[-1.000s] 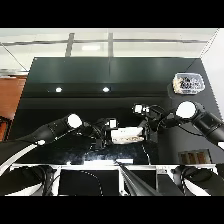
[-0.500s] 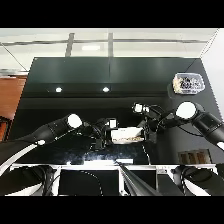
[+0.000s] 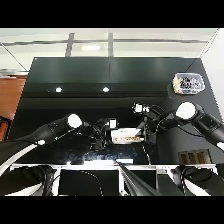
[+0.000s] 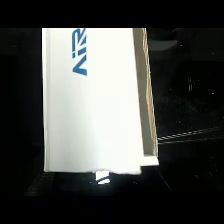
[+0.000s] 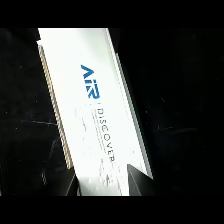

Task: Fold the box and place the chain.

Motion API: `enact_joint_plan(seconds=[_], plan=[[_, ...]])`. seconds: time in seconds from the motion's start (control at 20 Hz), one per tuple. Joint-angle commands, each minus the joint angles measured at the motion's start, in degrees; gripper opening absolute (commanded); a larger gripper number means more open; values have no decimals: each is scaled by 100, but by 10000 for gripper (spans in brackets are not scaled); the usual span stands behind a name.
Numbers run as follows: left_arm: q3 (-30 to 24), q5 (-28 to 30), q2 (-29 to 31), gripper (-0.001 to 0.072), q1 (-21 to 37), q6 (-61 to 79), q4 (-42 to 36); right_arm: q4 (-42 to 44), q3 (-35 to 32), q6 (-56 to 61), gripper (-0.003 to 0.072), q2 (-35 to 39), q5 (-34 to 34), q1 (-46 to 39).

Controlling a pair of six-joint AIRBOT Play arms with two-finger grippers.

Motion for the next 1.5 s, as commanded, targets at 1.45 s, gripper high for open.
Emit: enact_joint_plan(seconds=[1.45], plan=[[0, 2, -4, 344, 2, -4, -2, -267, -2, 59, 394, 4, 68, 4]])
